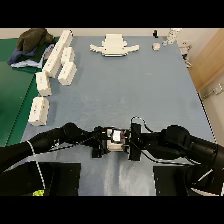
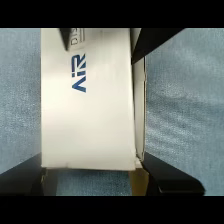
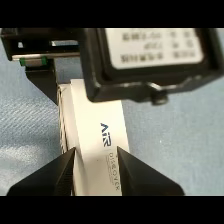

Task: Fold the box.

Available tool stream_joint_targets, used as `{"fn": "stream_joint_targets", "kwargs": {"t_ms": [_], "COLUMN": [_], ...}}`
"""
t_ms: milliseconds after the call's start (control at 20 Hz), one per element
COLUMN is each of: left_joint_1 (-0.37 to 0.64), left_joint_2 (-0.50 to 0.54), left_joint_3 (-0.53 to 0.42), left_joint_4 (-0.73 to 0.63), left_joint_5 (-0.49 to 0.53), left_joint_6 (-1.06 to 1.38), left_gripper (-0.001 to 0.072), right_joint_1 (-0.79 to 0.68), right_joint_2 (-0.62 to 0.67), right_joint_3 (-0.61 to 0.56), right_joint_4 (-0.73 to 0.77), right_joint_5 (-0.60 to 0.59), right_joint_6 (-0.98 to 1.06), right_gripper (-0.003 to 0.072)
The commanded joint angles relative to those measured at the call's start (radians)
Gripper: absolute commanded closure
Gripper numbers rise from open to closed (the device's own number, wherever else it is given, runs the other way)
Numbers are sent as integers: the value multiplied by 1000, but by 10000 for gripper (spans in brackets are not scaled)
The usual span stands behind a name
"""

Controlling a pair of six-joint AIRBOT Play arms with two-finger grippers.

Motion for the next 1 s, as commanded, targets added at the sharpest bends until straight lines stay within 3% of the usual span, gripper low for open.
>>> {"fn": "stream_joint_targets", "kwargs": {"t_ms": [0, 300, 350, 400, 450, 500, 600, 750, 950], "left_joint_1": [0, 0, 0, 0, 0, 0, 0, 0, 0], "left_joint_2": [1, 1, 1, 1, 1, 1, 1, 1, 1], "left_joint_3": [0, 0, 0, 0, 0, 0, 0, 0, 0], "left_joint_4": [0, 0, 0, 0, 0, 0, 0, 0, 0], "left_joint_5": [1, 0, 1, 1, 1, 1, 1, 1, 1], "left_joint_6": [-1, 0, -1, 0, 0, -1, 0, -1, 0], "left_gripper": [191, 191, 191, 191, 191, 191, 191, 191, 191], "right_joint_1": [0, 0, 0, 0, 0, 0, 0, 0, 0], "right_joint_2": [40, 106, 112, 119, 125, 127, 131, 179, 346], "right_joint_3": [2, 1, 1, -1, -2, -2, -6, -68, -314], "right_joint_4": [3, 5, 5, 10, 28, 59, 139, 206, 215], "right_joint_5": [-19, -105, -119, -124, -122, -117, -77, 97, 448], "right_joint_6": [13, 104, 155, 202, 230, 235, 239, 337, 652], "right_gripper": [272, 278, 342, 531, 609, 667, 681, 683, 682]}}
